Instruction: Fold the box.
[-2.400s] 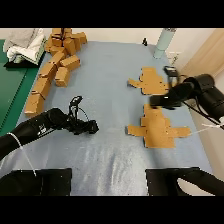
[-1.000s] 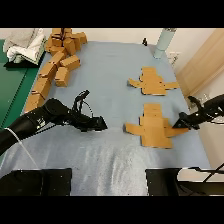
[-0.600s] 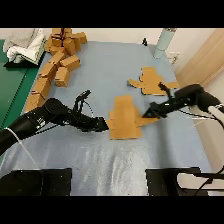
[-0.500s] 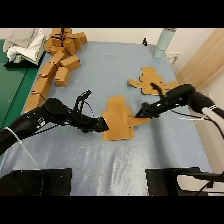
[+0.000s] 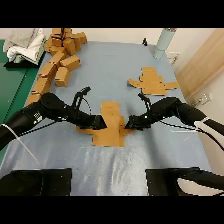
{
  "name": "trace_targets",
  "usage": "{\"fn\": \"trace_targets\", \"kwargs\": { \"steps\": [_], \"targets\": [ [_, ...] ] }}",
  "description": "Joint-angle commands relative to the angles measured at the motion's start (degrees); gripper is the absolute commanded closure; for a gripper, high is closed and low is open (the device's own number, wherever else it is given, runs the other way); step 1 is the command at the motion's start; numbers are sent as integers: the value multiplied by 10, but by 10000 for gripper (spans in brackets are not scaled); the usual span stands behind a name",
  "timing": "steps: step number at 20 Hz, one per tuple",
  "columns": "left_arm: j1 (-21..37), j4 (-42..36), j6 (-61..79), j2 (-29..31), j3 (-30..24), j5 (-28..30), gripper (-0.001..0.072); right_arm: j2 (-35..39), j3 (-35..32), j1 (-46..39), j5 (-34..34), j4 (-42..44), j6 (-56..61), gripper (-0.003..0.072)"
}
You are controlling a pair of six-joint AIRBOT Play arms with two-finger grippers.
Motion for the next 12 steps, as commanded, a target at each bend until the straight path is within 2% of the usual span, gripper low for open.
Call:
{"fn": "trace_targets", "kwargs": {
  "steps": [1,2,3,7,10,12],
  "targets": [
    [21,-7,2,0,3,-8,74,2,-4,16,-5,-16,18,522],
    [21,-8,2,0,3,-6,74,2,-4,18,3,-16,17,641],
    [22,-7,2,0,3,-2,74,3,-4,21,14,-16,9,677],
    [71,23,4,0,3,-6,74,25,-17,70,69,-24,-55,678],
    [137,63,12,0,3,-35,74,101,-60,125,141,-83,-41,678],
    [167,69,35,-5,0,-28,74,135,-85,145,148,-106,-24,678]
  ]
}}
